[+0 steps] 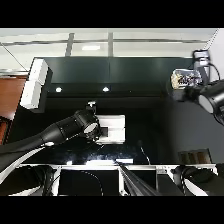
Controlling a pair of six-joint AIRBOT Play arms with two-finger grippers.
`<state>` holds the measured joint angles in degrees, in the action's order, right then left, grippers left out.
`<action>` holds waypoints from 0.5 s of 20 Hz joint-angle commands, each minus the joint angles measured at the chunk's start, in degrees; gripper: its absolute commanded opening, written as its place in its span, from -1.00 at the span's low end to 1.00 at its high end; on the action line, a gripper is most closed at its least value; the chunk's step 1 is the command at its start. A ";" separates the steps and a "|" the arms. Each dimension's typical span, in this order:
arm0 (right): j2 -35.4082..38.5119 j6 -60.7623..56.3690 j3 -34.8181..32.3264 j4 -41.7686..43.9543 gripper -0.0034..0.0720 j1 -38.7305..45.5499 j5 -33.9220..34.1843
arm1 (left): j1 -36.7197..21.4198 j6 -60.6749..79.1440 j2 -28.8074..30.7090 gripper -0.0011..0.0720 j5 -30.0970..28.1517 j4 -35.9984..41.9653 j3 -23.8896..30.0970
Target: Fold the box and place the chain.
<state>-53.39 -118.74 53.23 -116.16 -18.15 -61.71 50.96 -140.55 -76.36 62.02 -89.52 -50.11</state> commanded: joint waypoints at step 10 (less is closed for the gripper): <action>-39.91 1.07 31.78 22.58 1.00 29.62 7.61 | 0.00 0.00 0.02 -0.89 0.07 0.00 0.00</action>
